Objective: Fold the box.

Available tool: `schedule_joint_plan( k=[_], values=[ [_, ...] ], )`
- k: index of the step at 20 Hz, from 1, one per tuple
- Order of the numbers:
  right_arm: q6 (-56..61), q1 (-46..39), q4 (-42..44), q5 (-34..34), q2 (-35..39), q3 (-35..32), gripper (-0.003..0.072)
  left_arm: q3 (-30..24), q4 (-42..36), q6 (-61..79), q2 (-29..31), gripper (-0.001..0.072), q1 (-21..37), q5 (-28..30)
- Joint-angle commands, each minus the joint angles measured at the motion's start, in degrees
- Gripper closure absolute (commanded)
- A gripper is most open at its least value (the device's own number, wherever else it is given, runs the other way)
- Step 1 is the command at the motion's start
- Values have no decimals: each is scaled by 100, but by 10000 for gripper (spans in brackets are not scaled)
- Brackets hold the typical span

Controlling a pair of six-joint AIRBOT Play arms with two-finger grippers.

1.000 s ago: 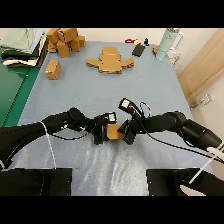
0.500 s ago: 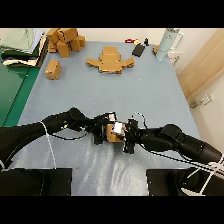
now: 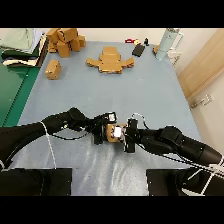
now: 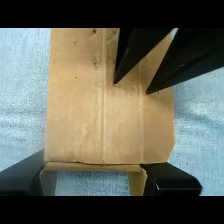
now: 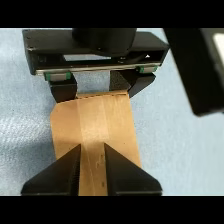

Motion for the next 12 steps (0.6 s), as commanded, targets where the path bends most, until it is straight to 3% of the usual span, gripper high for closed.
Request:
schedule_joint_plan(
  k=[1, 3, 4, 5, 12],
  values=[
    [-9, 7, -59, -2, 87, -2, 443, 7, 0, 2, -2, 246, 4, 0],
    [-15, 7, -59, -48, 214, -2, 442, 7, 0, 2, -2, 246, 4, 0],
    [-15, 7, -59, -44, 267, -2, 344, 7, 0, 2, -2, 246, 4, 0],
    [-17, 4, -61, -42, 284, -2, 197, 7, 0, 2, -2, 246, 4, 0],
    [-57, 9, -304, -35, 284, -4, 181, 7, 0, 2, -2, 246, 4, 0]
  ],
)
